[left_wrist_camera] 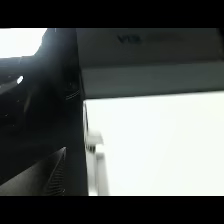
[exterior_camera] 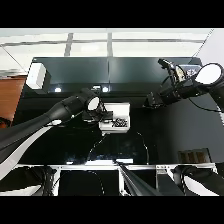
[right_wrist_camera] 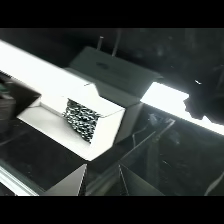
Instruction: Fold the box and place the chain.
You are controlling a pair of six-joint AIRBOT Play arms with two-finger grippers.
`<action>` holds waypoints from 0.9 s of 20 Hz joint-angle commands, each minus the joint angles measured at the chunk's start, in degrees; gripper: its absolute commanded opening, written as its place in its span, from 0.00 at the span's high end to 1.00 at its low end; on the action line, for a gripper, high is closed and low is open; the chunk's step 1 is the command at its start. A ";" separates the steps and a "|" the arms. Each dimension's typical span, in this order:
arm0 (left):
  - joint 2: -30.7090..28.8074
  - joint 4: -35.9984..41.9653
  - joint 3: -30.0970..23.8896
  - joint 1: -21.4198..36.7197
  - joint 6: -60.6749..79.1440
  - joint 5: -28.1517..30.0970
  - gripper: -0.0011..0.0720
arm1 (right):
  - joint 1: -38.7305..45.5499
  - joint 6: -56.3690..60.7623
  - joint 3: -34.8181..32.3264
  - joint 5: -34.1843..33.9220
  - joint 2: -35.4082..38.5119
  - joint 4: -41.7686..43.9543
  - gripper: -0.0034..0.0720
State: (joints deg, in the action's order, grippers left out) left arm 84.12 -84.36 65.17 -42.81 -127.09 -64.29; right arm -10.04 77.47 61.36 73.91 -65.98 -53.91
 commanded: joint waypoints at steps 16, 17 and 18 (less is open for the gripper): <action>-27.74 31.36 -31.36 20.90 108.30 9.05 0.01 | 0.33 0.09 0.02 -2.36 0.17 -3.37 0.62; -26.51 32.74 -31.36 20.90 112.61 10.78 0.01 | 0.35 0.09 0.04 -2.64 0.17 -3.34 0.62; -24.83 34.91 -31.34 21.03 116.83 12.24 0.01 | 0.35 0.09 0.02 -2.84 0.17 -3.37 0.62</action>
